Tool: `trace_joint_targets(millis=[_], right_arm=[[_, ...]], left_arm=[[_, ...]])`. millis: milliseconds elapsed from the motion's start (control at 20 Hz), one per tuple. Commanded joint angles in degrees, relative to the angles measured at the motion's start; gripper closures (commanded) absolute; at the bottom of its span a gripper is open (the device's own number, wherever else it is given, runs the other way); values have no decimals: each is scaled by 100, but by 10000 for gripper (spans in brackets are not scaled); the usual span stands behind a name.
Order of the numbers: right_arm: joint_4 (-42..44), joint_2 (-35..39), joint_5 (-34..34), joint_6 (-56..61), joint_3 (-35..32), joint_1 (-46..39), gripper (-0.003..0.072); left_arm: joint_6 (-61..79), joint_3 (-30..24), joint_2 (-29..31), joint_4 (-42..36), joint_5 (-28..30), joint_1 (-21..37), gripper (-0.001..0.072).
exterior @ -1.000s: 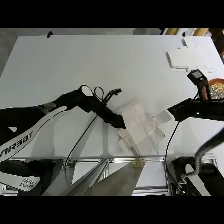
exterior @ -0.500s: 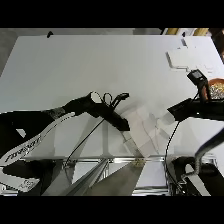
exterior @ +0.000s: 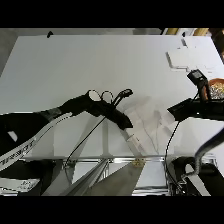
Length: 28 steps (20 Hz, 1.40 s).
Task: Fold the box and place the chain.
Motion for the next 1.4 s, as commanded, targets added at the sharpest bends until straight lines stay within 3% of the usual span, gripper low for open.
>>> trace_joint_targets(millis=[0,150,350,900,1350], right_arm=[[2,2,-13,2,7,4,348],[2,2,-26,2,7,4,348],[2,0,-26,2,7,4,348],[2,2,-39,2,7,4,348],[2,2,-111,2,7,4,348]], left_arm=[[608,114,616,1462,455,24,708],[494,404,1084,3412,470,17,708],[472,511,1189,4564,557,7,709],[931,509,656,4597,601,-326,708],[931,509,660,4607,597,-319,700]])
